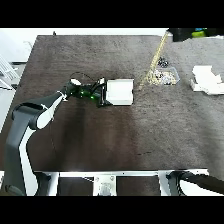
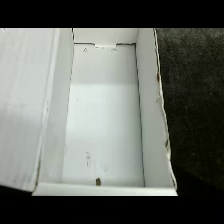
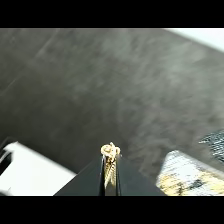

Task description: Fold the box and place the chain.

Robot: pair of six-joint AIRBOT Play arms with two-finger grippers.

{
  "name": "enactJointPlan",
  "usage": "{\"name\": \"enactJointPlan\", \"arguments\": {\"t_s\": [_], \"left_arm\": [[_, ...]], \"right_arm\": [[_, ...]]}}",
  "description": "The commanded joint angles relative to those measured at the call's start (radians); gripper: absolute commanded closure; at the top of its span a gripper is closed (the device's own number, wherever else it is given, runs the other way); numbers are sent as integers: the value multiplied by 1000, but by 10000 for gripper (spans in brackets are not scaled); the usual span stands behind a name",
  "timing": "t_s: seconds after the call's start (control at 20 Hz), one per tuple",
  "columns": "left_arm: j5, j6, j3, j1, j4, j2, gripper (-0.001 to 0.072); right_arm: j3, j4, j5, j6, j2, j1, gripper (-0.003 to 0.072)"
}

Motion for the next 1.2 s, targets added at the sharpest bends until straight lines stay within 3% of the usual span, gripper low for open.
{"name": "enactJointPlan", "arguments": {"t_s": [0.0, 0.45, 1.15], "left_arm": [[0, 0, 1, 0, 0, 1, 434], [-1, 0, 1, 0, 0, 1, 434], [-1, 0, 1, 0, 0, 1, 434]], "right_arm": [[-59, 2, 23, -2, 2, 84, 675], [-142, 3, -58, -9, 2, 180, 675], [-32, 55, -59, -10, 4, 196, 675]]}}
